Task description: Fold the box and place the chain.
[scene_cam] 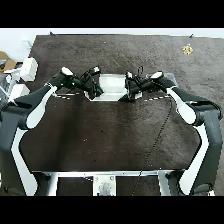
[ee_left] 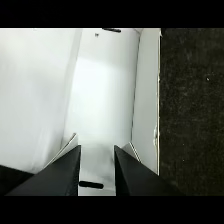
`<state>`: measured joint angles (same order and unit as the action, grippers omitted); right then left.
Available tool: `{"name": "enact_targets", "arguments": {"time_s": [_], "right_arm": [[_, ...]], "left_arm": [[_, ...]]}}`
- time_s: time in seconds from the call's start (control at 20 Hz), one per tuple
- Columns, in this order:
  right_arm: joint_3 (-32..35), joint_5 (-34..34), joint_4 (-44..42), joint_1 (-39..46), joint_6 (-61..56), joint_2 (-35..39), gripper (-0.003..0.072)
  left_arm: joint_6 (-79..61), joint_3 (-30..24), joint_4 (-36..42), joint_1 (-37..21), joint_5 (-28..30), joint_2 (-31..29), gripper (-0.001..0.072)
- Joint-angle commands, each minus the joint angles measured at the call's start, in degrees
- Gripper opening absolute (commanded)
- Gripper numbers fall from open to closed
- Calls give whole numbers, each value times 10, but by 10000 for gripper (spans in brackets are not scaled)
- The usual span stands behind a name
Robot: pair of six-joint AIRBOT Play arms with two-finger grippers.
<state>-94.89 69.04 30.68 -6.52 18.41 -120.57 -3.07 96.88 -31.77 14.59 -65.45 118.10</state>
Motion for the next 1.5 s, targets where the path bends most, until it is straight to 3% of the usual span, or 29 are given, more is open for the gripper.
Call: {"name": "enact_targets", "arguments": {"time_s": [0.0, 0.25, 0.3, 0.35, 0.4, 0.5, 0.55, 0.7, 0.75, 0.9, 1.0, 1.25, 1.45], "right_arm": [[0, 0, 0, -1, 0, 0, 387], [0, 0, 0, -1, 0, 0, 387], [0, 0, 0, -1, 0, 0, 386], [0, 0, 0, -1, 0, 0, 386], [0, 0, 0, -1, 0, 0, 386], [0, 0, 0, -1, 0, 0, 386], [0, 0, 0, -1, 0, 0, 386], [0, 0, 0, -1, 0, 0, 387], [0, 0, 0, -1, 0, 0, 386], [0, 0, 0, -1, 0, 0, 386], [0, 0, 0, -1, 0, 0, 386], [0, 0, 0, -1, 0, 0, 386], [0, 0, 0, -1, 0, 0, 387]], "left_arm": [[-20, 0, 18, 0, -2, 3, 236], [-20, 0, 13, 0, -19, 12, 238], [-20, 0, 13, 0, -16, 12, 291], [-20, 0, 16, 0, -9, 12, 493], [-19, 0, 16, 0, -1, 12, 621], [-19, 0, 16, 0, -5, 12, 621], [-19, 0, 16, 0, -10, 12, 720], [-15, 0, 16, 0, -10, 12, 720], [-15, 0, 16, -1, -10, 12, 712], [-14, 2, 18, -8, -13, 12, 200], [-11, 4, 32, -22, -24, 6, 19], [55, 23, 62, -74, -84, -49, 9], [273, 41, 33, -125, -91, -94, 9]]}}
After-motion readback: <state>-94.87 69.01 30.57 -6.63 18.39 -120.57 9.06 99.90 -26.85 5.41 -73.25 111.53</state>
